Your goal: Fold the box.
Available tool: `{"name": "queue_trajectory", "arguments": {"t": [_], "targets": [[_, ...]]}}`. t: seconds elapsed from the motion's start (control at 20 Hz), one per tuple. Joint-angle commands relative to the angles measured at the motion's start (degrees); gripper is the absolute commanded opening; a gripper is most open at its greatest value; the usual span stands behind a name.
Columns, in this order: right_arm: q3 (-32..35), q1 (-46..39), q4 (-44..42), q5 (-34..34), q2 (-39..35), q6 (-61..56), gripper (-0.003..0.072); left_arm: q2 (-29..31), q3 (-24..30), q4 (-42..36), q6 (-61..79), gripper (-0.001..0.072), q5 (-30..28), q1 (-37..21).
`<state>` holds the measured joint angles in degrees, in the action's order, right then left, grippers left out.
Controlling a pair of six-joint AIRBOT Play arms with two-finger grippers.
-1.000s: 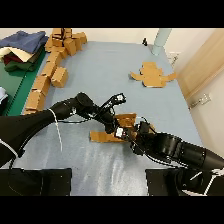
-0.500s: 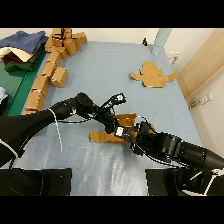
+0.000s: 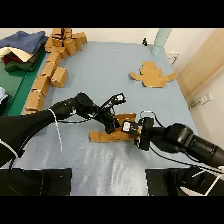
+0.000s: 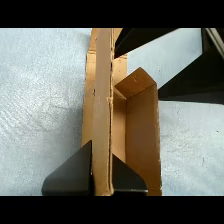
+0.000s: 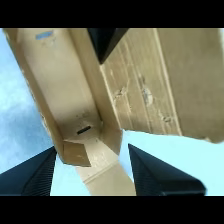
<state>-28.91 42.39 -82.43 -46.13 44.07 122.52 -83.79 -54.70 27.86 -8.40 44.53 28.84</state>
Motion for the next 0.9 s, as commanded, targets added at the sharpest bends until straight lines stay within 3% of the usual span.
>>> {"name": "queue_trajectory", "arguments": {"t": [0.0, 0.35, 0.55, 0.85], "targets": [[-0.07, -11.21, -21.59, 1.14, 0.63, 27.89, 0.0714, -0.04, 0.00, 0.00, 0.00, 0.0013, 0.00, 0.02], [-0.09, -20.33, -35.69, 0.79, 7.76, 46.82, 0.0715, -0.04, 0.00, 0.00, 0.00, 0.0014, -0.02, 0.02], [-0.44, -21.35, -38.71, 0.33, 12.63, 49.48, 0.0715, -0.04, 0.00, 0.00, 0.00, 0.0014, 0.00, 0.02], [-0.42, -21.35, -39.76, -5.03, 14.19, 49.46, 0.0714, -0.04, 0.00, 0.00, 0.00, 0.0014, -0.02, 0.02]]}}
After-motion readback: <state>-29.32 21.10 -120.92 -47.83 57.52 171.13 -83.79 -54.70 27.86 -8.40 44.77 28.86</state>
